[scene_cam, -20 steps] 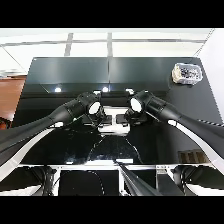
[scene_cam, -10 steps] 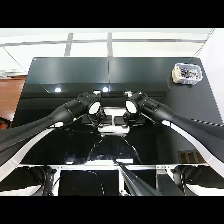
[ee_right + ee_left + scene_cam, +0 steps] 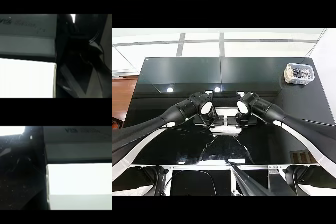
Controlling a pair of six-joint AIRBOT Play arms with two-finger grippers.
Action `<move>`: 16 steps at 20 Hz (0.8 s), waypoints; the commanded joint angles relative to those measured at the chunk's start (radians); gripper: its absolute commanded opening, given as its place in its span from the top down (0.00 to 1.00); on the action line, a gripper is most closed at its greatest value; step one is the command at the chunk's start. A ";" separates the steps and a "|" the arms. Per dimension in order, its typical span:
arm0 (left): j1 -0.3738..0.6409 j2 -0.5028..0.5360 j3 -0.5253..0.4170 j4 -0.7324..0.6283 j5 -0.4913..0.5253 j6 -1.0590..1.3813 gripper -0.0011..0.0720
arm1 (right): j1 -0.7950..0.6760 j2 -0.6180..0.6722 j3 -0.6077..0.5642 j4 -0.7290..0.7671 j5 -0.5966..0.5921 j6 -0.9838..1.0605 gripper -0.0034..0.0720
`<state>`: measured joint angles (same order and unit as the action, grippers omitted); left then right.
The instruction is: Fold the box and place the chain.
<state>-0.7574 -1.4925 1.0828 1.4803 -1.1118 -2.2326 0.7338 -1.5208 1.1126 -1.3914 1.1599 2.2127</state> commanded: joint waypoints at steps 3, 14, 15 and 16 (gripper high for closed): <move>0.001 0.000 0.001 0.000 0.003 0.003 0.95 | 0.000 0.000 0.008 0.005 0.015 0.002 0.61; 0.001 0.000 0.001 0.000 0.003 0.003 0.95 | 0.000 -0.007 0.008 -0.031 0.033 0.028 0.68; 0.001 0.000 0.001 0.000 0.003 0.003 0.95 | 0.000 -0.007 0.008 -0.032 0.034 0.029 0.72; 0.001 0.000 0.001 0.000 0.003 0.003 0.95 | 0.000 -0.007 0.008 -0.032 0.034 0.031 0.93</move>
<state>-0.7574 -1.4925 1.0828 1.4780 -1.1072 -2.2314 0.7338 -1.5269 1.1198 -1.4174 1.1892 2.2383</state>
